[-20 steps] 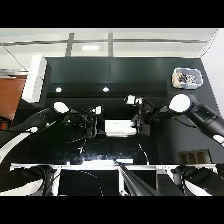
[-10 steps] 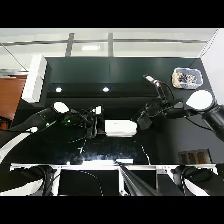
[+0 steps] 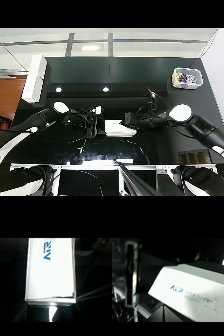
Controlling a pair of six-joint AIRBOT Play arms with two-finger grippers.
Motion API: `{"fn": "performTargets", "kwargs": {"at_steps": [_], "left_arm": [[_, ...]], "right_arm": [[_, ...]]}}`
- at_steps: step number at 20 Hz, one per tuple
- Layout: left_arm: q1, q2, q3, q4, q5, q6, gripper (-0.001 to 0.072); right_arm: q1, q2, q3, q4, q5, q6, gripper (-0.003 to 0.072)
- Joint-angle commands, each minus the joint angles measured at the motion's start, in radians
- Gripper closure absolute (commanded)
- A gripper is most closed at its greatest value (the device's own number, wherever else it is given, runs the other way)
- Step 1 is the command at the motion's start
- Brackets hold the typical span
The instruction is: Fold the box and place the chain.
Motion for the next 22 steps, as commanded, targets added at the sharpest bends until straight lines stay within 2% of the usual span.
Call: {"fn": "performTargets", "kwargs": {"at_steps": [1,5,17,22], "left_arm": [[-0.001,0.0,0.0,0.0,0.0,0.0,0.0316],[-0.001,0.0,0.0,0.0,0.0,0.0,0.0316],[-0.001,0.0,0.0,0.0,0.0,0.0,0.0315],[-0.001,0.0,0.0,0.0,0.0,0.0,0.0316]], "right_arm": [[0.027,-0.054,-0.011,-0.004,-0.061,0.052,0.0676],[0.028,-0.06,-0.011,-0.118,-0.032,0.126,0.0676],[0.055,-0.112,-0.011,-0.15,-0.051,0.089,0.0676],[0.018,-0.025,0.027,-0.155,-0.019,0.014,0.0676]]}}
